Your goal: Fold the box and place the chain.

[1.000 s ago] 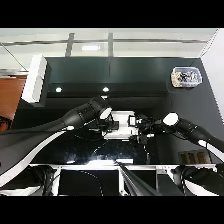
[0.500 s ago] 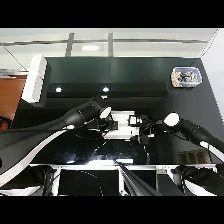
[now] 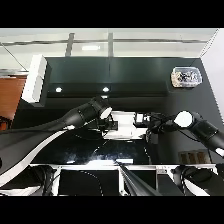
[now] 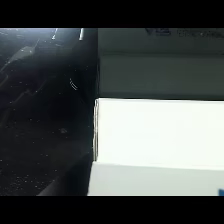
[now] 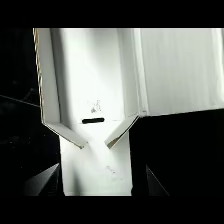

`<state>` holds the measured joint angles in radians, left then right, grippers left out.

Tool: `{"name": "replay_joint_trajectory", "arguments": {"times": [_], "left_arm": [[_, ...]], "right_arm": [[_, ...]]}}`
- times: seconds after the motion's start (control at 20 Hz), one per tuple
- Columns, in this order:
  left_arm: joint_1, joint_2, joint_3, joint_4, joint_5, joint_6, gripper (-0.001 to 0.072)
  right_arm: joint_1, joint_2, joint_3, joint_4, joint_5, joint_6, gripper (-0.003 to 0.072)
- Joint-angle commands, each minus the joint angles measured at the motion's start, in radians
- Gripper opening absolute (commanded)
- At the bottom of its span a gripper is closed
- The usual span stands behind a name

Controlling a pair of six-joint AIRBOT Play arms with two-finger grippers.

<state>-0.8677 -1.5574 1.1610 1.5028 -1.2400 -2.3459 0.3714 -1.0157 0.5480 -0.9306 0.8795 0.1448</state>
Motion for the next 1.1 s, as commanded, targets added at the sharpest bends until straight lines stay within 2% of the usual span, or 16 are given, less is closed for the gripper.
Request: {"name": "replay_joint_trajectory", "arguments": {"times": [0.0, 0.1, 0.15, 0.2, 0.55, 0.6, 0.65, 0.75, 1.05], "left_arm": [[0.001, 0.000, 0.000, 0.004, -0.010, 0.009, 0.0027], [0.001, 0.000, 0.000, 0.004, -0.010, 0.009, 0.0027], [0.001, 0.000, 0.000, 0.004, -0.010, 0.009, 0.0027], [0.001, 0.000, 0.000, 0.004, -0.010, 0.009, 0.0028], [0.001, 0.000, 0.000, 0.004, -0.010, 0.009, 0.0028], [0.001, 0.000, 0.000, 0.004, -0.010, 0.009, 0.0028], [0.001, 0.000, 0.000, 0.004, -0.009, 0.009, 0.0027], [0.001, 0.000, 0.000, 0.003, -0.008, 0.009, 0.0028], [0.001, 0.000, 0.000, 0.003, 0.001, 0.009, 0.0028]], "right_arm": [[-0.008, -0.050, 0.002, 0.045, -0.023, -0.130, 0.0634], [-0.008, -0.076, 0.002, 0.105, -0.019, -0.209, 0.0623], [-0.008, -0.078, 0.002, 0.119, -0.019, -0.224, 0.0590], [-0.008, -0.078, 0.002, 0.129, -0.018, -0.227, 0.0486], [0.001, -0.106, 0.002, 0.213, -0.007, -0.226, 0.0474], [0.011, -0.111, 0.002, 0.212, -0.005, -0.219, 0.0301], [0.022, -0.113, 0.002, 0.212, 0.007, -0.219, 0.0177], [0.037, -0.114, 0.002, 0.213, 0.013, -0.196, 0.0130], [0.049, -0.138, 0.002, 0.322, -0.036, -0.179, 0.0131]]}}
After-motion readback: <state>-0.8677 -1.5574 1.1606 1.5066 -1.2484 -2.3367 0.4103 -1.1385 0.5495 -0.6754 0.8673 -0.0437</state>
